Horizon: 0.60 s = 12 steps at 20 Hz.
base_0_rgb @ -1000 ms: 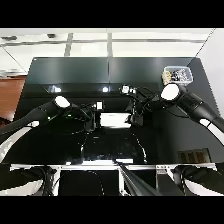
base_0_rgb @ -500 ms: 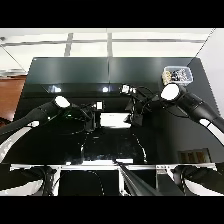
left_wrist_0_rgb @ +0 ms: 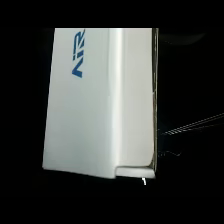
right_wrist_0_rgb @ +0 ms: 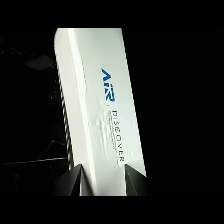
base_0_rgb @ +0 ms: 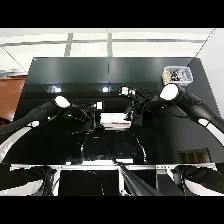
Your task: Fold the box and place the chain.
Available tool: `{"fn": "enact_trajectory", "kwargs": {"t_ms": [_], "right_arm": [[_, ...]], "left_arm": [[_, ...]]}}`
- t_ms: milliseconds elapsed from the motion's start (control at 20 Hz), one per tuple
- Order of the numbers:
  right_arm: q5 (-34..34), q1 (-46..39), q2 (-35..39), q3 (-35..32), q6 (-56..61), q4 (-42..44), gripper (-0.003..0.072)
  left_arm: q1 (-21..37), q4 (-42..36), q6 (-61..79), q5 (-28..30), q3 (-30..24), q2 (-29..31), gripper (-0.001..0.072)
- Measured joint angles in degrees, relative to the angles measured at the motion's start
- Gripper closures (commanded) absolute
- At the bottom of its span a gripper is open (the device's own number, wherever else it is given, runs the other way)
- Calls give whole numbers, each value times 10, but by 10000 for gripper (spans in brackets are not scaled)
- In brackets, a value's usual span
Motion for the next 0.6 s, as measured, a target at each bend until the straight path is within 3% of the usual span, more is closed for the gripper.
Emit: {"fn": "enact_trajectory", "kwargs": {"t_ms": [400,450,600], "right_arm": [[1,0,-1,-6,-3,0,389],[1,0,-1,-7,-3,0,498],[0,0,-1,-10,-5,1,506]], "left_arm": [[0,0,1,0,0,0,361],[0,0,1,0,0,0,361],[0,0,2,0,0,0,361]]}}
